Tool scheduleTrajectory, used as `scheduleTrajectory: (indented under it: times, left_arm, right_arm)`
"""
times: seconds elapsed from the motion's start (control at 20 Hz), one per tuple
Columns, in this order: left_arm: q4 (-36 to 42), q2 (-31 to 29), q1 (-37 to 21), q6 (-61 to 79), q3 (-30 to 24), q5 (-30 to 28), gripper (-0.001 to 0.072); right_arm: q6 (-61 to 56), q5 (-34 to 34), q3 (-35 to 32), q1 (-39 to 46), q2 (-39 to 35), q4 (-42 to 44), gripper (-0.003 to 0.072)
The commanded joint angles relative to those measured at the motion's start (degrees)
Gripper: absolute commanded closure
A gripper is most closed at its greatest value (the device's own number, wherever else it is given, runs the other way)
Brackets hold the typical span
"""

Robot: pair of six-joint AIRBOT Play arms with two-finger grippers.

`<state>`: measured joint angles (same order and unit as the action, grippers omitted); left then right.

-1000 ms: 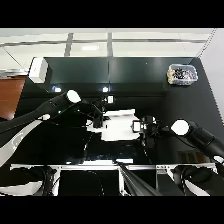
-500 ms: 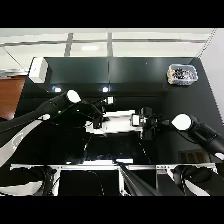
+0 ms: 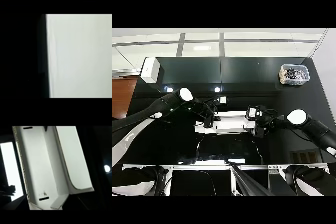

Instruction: Fold the box and place the chain.

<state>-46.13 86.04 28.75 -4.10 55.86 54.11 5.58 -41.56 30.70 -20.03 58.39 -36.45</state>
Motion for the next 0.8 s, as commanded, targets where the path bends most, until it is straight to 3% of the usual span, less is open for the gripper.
scheduleTrajectory:
  times: [0.0,0.75]
  left_arm:
    - [-0.33,0.17,0.04,-0.28,0.46,0.15,0.068]
    - [-0.35,0.17,0.44,-0.28,0.46,0.13,0.0681]
  right_arm:
    - [6.88,-2.82,0.0,0.44,3.3,6.27,-0.0018]
    - [15.91,-2.54,0.02,0.26,13.4,8.39,-0.0017]
